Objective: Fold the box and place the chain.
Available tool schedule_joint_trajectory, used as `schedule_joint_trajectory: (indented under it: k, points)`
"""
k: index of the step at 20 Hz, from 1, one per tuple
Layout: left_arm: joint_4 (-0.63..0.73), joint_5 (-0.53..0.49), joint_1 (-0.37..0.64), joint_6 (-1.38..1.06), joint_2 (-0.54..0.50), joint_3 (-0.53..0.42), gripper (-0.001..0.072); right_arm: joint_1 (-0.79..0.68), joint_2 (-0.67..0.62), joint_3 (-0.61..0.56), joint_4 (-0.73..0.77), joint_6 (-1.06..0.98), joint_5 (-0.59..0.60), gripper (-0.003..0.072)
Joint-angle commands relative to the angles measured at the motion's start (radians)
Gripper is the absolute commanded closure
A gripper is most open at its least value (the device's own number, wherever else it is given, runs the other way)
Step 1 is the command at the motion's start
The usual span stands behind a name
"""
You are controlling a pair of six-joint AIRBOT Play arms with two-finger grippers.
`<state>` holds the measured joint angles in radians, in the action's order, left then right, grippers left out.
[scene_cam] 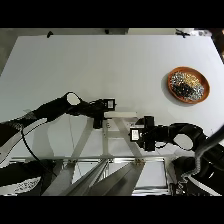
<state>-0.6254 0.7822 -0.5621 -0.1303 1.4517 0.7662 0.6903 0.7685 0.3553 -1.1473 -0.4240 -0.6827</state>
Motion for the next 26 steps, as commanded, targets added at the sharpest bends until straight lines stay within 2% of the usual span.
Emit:
schedule_joint_trajectory:
  k: [1,6,17,22,26]
  points:
    - [0.000,0.000,0.000,0.000,-0.001,0.000,0.0700,0.008,0.010,-0.017,-0.007,-0.050,0.025,-0.0005]
    - [0.000,0.000,0.000,0.000,-0.001,0.000,0.0700,-0.007,0.095,-0.018,0.055,-0.037,0.143,-0.0005]
    - [0.000,0.000,0.000,0.000,-0.001,0.000,0.0700,-0.146,0.103,0.032,0.100,0.175,0.140,-0.0004]
    - [0.000,0.000,0.000,0.000,-0.001,0.000,0.0700,-0.158,0.162,0.055,0.155,0.284,0.119,-0.0003]
    - [0.000,0.000,0.000,0.000,-0.001,0.000,0.0700,-0.173,0.182,0.071,0.162,0.297,0.121,-0.0002]
